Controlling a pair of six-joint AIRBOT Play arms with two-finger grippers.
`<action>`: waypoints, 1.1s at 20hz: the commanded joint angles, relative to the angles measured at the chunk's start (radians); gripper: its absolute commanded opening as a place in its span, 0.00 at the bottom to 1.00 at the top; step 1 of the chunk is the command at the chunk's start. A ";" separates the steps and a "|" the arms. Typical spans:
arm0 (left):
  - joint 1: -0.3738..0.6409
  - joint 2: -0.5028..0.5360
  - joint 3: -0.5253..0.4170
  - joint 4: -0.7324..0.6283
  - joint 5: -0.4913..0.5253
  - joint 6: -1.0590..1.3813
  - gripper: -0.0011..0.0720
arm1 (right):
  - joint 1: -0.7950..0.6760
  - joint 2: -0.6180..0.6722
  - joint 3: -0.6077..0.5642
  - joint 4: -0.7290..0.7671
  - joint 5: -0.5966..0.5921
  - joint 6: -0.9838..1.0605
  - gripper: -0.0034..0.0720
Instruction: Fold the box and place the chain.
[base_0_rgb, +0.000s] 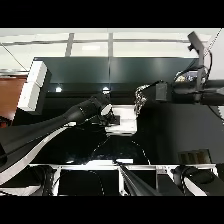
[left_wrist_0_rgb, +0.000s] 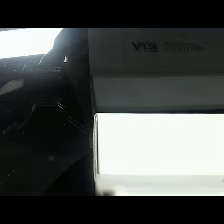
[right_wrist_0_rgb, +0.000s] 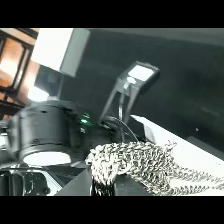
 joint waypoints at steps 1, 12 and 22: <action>0.001 0.000 0.000 0.000 0.000 0.000 0.05 | -0.002 0.000 0.090 -0.034 0.052 -0.001 0.07; 0.001 0.000 0.000 0.000 -0.008 0.000 0.05 | 0.021 -0.002 0.117 0.021 0.156 0.008 0.07; 0.001 0.000 0.000 0.000 -0.023 0.000 0.05 | 0.111 -0.117 -0.286 -0.146 -0.110 0.034 0.07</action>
